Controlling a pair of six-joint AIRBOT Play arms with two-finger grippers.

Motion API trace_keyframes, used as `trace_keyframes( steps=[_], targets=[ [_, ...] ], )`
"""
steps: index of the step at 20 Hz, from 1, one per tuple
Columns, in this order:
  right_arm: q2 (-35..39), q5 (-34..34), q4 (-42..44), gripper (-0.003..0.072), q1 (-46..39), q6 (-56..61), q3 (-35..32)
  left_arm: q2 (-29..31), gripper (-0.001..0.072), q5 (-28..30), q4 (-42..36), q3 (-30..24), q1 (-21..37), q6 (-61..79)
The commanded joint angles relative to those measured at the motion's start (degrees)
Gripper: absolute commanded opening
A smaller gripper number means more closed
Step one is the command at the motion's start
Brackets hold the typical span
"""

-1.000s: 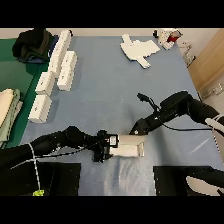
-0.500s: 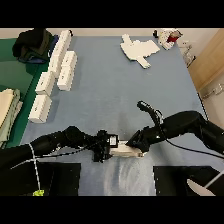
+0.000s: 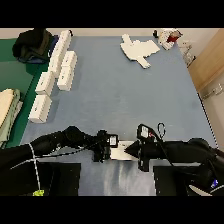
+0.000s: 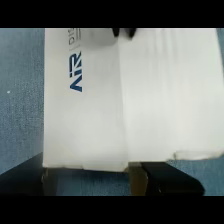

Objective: Fold the box.

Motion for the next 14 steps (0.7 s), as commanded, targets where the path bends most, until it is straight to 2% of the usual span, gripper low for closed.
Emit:
trace_keyframes(
  steps=[1,4,5,6,11,14],
  targets=[
    [0.61,5.6,-9.92,0.0086,6.1,1.53,-0.74,0.02,0.0409,0.0,0.02,0.02,-0.02,0.02],
    [0.7,5.2,-14.49,0.0116,6.78,4.09,1.64,0.02,0.0409,-0.02,0.02,0.02,-0.02,0.02],
    [0.7,4.81,-16.31,0.0253,6.78,5.25,2.43,0.02,0.0409,0.0,0.02,0.02,-0.02,0.02],
    [0.63,3.78,-17.68,0.034,6.78,5.9,3.23,0.02,0.0409,0.0,0.02,0.02,-0.02,0.02],
    [0.61,-0.35,-20.46,0.0342,6.99,12.37,6.19,0.02,0.0409,0.0,0.02,0.02,-0.02,0.02],
    [0.0,-0.35,-28.06,0.0347,10.97,20.55,7.3,0.02,0.0409,0.0,0.02,0.02,-0.02,0.02]
  ],
)
